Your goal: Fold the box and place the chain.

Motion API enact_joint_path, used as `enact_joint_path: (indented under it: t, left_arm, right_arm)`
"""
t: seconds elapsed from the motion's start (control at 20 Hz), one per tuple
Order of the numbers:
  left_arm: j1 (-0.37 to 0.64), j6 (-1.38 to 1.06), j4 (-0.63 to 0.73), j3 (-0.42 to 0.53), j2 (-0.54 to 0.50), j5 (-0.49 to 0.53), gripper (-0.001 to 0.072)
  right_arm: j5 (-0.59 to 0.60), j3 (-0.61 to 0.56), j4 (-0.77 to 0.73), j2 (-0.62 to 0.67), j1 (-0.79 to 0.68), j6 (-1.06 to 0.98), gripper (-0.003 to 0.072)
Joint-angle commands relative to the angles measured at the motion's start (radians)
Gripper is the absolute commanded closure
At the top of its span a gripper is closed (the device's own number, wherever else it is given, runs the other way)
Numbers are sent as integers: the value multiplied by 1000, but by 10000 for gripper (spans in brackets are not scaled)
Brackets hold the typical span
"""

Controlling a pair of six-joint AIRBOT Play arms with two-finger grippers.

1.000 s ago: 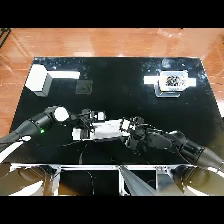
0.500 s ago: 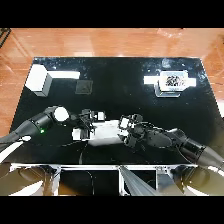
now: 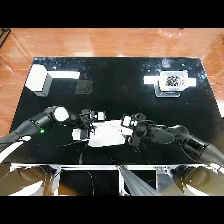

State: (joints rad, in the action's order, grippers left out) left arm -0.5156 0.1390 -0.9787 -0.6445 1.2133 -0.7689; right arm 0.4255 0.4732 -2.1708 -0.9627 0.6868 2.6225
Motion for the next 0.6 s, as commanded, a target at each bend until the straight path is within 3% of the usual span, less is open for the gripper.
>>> enact_joint_path:
  t: [0.0, 0.1, 0.2, 0.55]
  left_arm:
    - [0, 0, 0, -1, 0, 0, 688]
    - [0, 0, -1, -1, 0, 2, 688]
    - [0, 0, -1, -1, 0, 2, 688]
    - [0, 0, -1, -1, 0, 1, 688]
  right_arm:
    - [193, 0, 93, 8, -92, -167, -11]
    - [303, -8, 106, 7, -103, -188, -11]
    - [328, -19, 40, 5, -82, -182, -11]
    - [56, -19, 6, -36, 113, -184, -11]
